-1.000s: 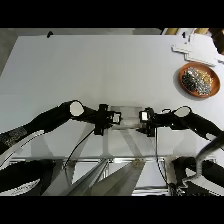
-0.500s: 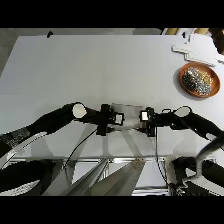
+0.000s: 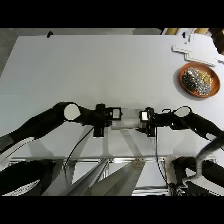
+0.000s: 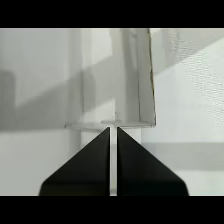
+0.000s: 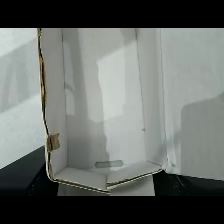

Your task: Fold the box and place the chain.

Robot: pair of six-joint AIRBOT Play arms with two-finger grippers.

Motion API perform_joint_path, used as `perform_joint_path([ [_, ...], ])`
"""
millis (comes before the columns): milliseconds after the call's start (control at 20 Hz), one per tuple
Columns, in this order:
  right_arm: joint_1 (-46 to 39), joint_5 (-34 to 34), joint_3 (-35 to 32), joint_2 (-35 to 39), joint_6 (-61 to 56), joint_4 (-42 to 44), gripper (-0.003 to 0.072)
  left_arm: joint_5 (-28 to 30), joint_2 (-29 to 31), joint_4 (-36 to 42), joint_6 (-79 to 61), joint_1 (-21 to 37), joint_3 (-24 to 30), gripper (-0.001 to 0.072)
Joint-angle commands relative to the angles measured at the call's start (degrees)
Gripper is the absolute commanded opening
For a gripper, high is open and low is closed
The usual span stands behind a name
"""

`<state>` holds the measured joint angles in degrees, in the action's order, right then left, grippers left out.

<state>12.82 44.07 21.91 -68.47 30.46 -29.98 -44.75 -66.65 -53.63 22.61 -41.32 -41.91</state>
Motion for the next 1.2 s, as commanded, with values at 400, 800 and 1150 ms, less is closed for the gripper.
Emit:
perform_joint_path([
  [400,0.02,0.02,-0.02,0.02,0.02,0.04,0.0322,-3.69,8.17,-6.8,62.07,17.51,6.58,0.0005],
  [800,0.02,0.04,-0.02,0.02,0.02,0.04,0.0322,-3.26,-9.44,14.12,49.35,13.0,7.37,0.0005],
  [1150,0.02,0.02,-0.02,0.02,0.0,0.04,0.0322,-3.43,-8.59,14.38,49.31,11.65,7.34,0.0007],
])
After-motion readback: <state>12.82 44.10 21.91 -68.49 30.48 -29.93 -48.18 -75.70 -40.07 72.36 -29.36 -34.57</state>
